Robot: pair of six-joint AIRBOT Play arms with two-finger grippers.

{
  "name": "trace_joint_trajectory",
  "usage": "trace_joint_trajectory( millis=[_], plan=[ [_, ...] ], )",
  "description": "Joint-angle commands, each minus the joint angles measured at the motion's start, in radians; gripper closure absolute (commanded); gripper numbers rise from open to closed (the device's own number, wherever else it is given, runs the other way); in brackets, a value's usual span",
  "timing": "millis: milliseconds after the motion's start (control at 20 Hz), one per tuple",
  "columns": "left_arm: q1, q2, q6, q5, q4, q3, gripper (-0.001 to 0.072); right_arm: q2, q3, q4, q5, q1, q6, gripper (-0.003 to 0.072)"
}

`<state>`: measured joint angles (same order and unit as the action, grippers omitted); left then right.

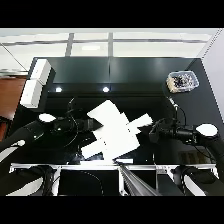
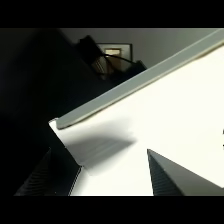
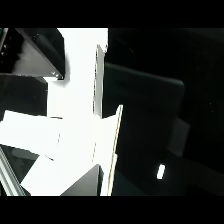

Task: Fold the box and place the chain.

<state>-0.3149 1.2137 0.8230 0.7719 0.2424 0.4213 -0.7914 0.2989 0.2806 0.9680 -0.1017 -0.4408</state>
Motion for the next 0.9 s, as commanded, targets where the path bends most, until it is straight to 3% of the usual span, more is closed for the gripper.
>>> trace_joint_trajectory(
  millis=[0,250,400,450,700,800,850],
  plan=[
    [0.000,0.021,-0.097,0.051,-0.032,0.000,0.0009,0.001,0.000,0.000,-0.008,-0.007,0.008,0.0643],
    [0.000,0.113,-0.368,0.248,-0.156,0.000,0.0011,0.001,0.000,0.000,-0.009,-0.007,0.008,0.0643],
    [0.019,0.138,-0.452,0.288,-0.174,0.000,0.0039,0.001,0.000,0.000,-0.008,-0.007,0.008,0.0643],
    [0.036,0.138,-0.453,0.289,-0.174,0.000,0.0096,0.001,0.000,0.000,-0.008,-0.007,0.008,0.0643],
    [0.119,0.138,-0.484,0.333,-0.172,0.000,0.0562,0.001,0.000,0.000,-0.012,-0.006,0.008,0.0642],
    [0.127,0.138,-0.489,0.340,-0.166,0.000,0.0665,0.001,0.000,0.000,-0.013,-0.006,0.007,0.0642],
    [0.127,0.138,-0.509,0.344,-0.154,0.000,0.0667,0.001,0.000,0.001,-0.013,-0.006,0.007,0.0632]
  ],
)
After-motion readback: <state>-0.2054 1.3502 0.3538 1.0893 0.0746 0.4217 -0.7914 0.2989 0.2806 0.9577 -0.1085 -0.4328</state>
